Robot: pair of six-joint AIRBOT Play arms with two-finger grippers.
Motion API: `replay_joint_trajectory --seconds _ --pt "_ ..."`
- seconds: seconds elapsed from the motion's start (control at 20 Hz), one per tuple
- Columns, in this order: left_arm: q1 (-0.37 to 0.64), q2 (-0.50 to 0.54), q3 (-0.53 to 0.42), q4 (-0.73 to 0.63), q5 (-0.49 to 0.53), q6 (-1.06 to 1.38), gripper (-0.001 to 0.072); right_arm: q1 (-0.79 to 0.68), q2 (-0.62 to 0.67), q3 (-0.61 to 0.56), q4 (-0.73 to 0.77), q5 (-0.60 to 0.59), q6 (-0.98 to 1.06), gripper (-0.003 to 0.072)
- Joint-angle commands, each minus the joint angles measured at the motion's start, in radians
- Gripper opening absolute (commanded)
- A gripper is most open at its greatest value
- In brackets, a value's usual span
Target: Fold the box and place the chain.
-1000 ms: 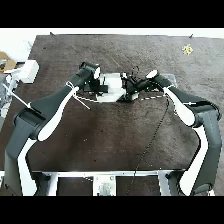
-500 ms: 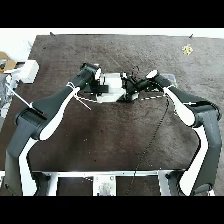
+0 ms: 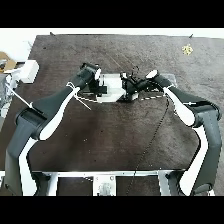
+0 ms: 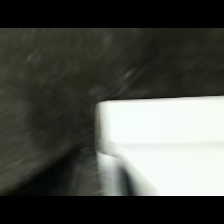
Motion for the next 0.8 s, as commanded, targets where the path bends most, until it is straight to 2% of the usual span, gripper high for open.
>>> replay_joint_trajectory --seconds 0.0,0.15,0.35,0.4,0.55,0.75 --pt "-0.002 0.007 0.008 -0.032 0.011 0.043 0.0487 0.0 0.0 0.0 0.001 0.0 0.004 0.0507" --pt "-0.002 0.007 0.059 -0.042 -0.06 0.048 0.0488 0.0 0.0 0.0 0.001 0.0 0.004 0.0507" --pt "0.002 0.009 0.173 -0.042 -0.217 0.094 0.0488 0.0 0.0 0.0 0.001 0.0 0.004 0.0507" --pt "0.005 0.023 0.177 -0.042 -0.233 0.109 0.0488 0.0 0.0 0.0 0.001 0.0 0.004 0.0507" --pt "0.008 0.087 0.175 -0.004 -0.218 0.219 0.0487 -0.001 0.0 0.0 0.001 0.001 0.004 0.0507" --pt "0.018 0.161 0.175 -0.023 -0.098 0.494 0.0489 -0.002 0.0 0.0 0.001 0.0 0.004 0.0507"
